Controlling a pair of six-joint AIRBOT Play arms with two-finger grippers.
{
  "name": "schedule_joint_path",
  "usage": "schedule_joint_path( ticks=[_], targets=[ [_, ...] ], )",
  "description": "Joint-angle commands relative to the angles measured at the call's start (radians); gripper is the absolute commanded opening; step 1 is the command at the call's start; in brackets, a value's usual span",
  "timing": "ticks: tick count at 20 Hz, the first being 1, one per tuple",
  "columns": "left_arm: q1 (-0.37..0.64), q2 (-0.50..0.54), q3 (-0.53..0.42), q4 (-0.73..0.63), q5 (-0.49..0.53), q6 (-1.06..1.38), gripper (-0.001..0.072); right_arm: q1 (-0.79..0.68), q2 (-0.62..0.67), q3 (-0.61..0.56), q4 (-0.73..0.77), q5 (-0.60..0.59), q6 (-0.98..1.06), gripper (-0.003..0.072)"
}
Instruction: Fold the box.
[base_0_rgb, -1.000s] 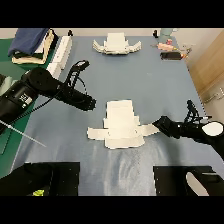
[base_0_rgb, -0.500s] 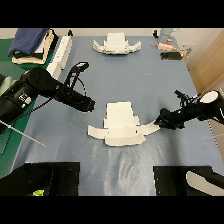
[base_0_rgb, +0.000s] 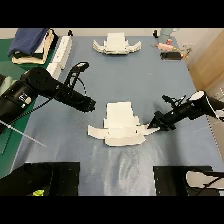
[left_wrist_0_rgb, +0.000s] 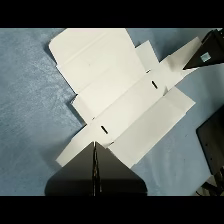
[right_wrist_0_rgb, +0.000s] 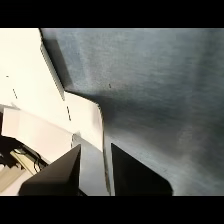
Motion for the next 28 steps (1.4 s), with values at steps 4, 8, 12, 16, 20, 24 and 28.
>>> schedule_joint_path(
  ticks=[4,8,12,16,20,24,28],
  targets=[
    [0.0,0.0,0.0,-0.007,0.003,-0.004,0.0014,0.089,-0.029,0.002,0.039,-0.015,-0.068,0.0151],
    [-0.001,0.0,0.0,-0.022,-0.003,-0.004,0.0014,0.114,-0.024,0.0,0.112,-0.019,-0.146,0.0001],
    [0.025,0.0,0.0,-0.026,-0.019,-0.011,0.0031,0.114,0.079,-0.071,0.183,-0.061,-0.263,0.0001],
    [0.117,0.0,-0.002,-0.025,-0.027,-0.031,0.0601,0.119,0.32,-0.255,0.222,-0.265,-0.36,0.0001],
    [0.189,-0.045,-0.036,-0.027,-0.033,-0.019,0.06,0.178,0.474,-0.335,0.221,-0.423,-0.376,0.0001],
    [0.214,-0.199,-0.048,-0.149,-0.023,0.165,0.06,0.209,0.478,-0.336,0.22,-0.431,-0.374,0.0001],
    [0.251,-0.363,-0.038,-0.385,0.0,0.382,0.06,0.245,0.476,-0.336,0.219,-0.427,-0.364,0.0001]
  ],
)
